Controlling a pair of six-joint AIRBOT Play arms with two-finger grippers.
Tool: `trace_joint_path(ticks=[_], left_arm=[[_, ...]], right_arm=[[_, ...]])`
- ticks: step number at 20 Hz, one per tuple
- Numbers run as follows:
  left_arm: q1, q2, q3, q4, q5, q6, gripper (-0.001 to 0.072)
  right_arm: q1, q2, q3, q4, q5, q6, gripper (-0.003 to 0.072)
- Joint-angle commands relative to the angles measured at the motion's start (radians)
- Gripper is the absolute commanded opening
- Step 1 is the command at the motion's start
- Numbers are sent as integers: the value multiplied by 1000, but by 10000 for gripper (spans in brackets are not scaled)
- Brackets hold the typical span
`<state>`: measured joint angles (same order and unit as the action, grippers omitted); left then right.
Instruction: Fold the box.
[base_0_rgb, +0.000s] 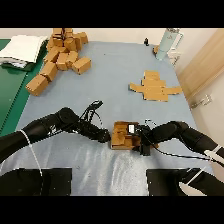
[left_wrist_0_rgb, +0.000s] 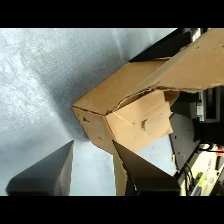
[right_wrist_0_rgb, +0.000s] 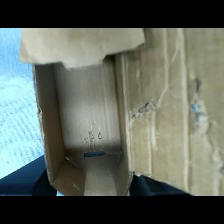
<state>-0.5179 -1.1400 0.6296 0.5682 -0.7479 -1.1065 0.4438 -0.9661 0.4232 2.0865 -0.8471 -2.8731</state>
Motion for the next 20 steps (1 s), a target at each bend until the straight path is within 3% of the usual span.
trace_joint_path(ticks=[1,8,20], left_arm=[[-1,-1,4,-31,-32,-16,356],[-77,-1,4,-49,30,-16,357],[-114,-1,7,-44,116,-104,375]], right_arm=[[0,0,0,0,0,0,500],[0,0,0,0,0,0,500],[0,0,0,0,0,0,500]])
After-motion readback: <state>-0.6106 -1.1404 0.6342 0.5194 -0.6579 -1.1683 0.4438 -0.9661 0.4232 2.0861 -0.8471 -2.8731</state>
